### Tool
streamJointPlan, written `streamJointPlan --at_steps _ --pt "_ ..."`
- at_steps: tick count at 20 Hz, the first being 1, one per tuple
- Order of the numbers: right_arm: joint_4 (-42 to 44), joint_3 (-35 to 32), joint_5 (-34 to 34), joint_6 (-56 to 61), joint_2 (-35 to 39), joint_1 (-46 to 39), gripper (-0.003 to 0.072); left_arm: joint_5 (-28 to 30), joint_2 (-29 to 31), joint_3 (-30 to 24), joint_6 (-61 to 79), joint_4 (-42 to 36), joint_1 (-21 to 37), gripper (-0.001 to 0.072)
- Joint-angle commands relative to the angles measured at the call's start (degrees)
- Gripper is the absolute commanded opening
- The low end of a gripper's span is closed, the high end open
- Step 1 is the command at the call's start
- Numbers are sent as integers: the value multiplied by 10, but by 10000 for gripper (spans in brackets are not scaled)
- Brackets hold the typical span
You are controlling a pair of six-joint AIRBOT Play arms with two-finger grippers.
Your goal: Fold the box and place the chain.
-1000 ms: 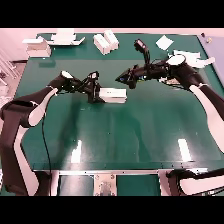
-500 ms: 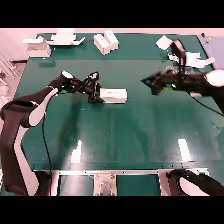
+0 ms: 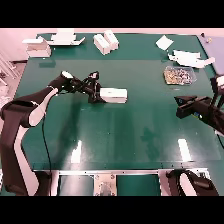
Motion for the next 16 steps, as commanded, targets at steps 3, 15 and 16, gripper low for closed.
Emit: streamJointPlan --at_steps 3,15,16 --pt "0 -33 -7 -17 30 -23 6 10 3 1 -2 -20 1 539" --pt "0 -33 -7 -17 30 -23 7 37 48 0 -136 -8 34 12" --pt "0 -33 -7 -17 30 -23 7 42 58 0 -151 -8 47 12"
